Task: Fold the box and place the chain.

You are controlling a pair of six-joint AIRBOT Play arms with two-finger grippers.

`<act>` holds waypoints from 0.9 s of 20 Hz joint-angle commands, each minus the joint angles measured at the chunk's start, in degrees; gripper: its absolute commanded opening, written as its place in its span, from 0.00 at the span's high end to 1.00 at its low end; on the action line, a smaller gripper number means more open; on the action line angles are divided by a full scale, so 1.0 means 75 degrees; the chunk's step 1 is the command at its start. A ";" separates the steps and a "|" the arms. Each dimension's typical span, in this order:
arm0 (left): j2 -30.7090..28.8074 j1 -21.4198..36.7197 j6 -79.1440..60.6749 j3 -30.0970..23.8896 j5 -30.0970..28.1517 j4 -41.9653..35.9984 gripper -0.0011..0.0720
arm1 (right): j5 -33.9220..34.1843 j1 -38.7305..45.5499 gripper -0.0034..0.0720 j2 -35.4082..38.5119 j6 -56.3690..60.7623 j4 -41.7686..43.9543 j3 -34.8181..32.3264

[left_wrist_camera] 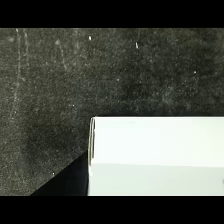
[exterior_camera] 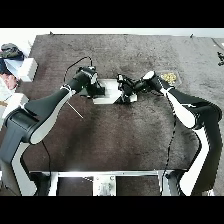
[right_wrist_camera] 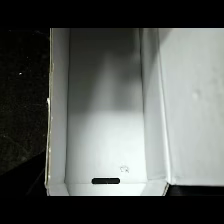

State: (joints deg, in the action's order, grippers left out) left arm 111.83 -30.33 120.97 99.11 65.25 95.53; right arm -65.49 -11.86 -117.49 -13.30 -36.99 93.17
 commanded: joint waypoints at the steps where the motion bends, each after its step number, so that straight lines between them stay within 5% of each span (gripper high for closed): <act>1: 0.0000 0.0003 0.0070 0.0009 -0.0137 -0.0035 0.79 | -0.0009 0.0003 0.34 -0.0003 0.0000 -0.0012 0.0003; 2: -0.0009 0.0003 0.0064 0.0009 -0.0210 -0.0143 0.52 | -0.0009 0.0003 0.34 -0.0003 0.0000 -0.0012 0.0003; 3: -0.0023 0.0003 0.0009 0.0017 -0.0280 -0.0256 0.40 | -0.0009 0.0003 0.34 -0.0003 0.0000 -0.0012 0.0003; 14: -0.0280 0.0012 -0.2002 0.1204 0.1594 -0.0364 0.40 | -0.0009 0.0003 0.34 -0.0003 0.0000 -0.0012 0.0003; 18: -0.0804 0.0015 -0.2830 0.1411 0.1431 -0.0294 0.40 | -0.0009 0.0003 0.34 -0.0003 0.0000 -0.0015 0.0003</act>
State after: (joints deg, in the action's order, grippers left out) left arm 108.12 -30.26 105.03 108.36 75.48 92.82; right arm -65.58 -11.79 -117.49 -13.32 -37.12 93.17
